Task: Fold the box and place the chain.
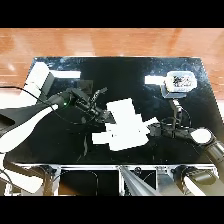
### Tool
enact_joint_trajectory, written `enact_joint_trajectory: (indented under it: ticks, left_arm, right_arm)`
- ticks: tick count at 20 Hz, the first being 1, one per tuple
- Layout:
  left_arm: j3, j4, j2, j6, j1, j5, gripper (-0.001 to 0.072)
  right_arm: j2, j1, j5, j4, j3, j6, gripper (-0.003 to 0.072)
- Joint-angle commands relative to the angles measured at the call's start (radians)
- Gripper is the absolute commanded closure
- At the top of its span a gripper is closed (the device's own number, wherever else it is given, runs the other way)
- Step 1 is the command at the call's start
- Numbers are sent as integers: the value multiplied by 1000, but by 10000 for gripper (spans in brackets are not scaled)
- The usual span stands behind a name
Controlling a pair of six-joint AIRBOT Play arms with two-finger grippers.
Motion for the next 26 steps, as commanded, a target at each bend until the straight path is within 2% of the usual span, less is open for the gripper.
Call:
enact_joint_trajectory:
  ticks: [1, 5, 8, 13, 17, 20, 22, 24, 25, 26]
  left_arm:
    - [4, -16, -4, 80, -13, 7, 107]
    - [11, -15, -5, 153, -18, 4, 118]
    - [21, -19, -10, 158, -21, 8, 225]
    - [24, -44, -10, 282, -40, 99, 225]
    - [24, -43, -10, 282, -39, 83, 235]
    - [24, -44, -10, 282, -43, 11, 428]
    - [24, -44, -10, 282, -42, -16, 688]
    - [24, -43, -10, 282, -41, -10, 691]
    - [24, -40, -9, 283, -41, 1, 691]
    - [24, -36, -9, 288, -41, 19, 692]
  right_arm:
    - [1, 0, 3, -4, 0, -3, 653]
    - [1, 0, 3, -5, 0, -3, 654]
    - [1, 0, 4, -5, 0, -3, 654]
    - [1, 0, 29, -5, 0, -3, 654]
    - [1, 0, 33, -5, 0, -3, 654]
    - [1, 0, 45, -5, 0, -27, 654]
    - [1, 0, 57, -5, 0, -30, 654]
    - [1, 0, 63, -5, 0, -33, 651]
    - [1, 0, 63, -7, 1, -33, 544]
    - [1, 0, 65, -28, 7, -33, 75]
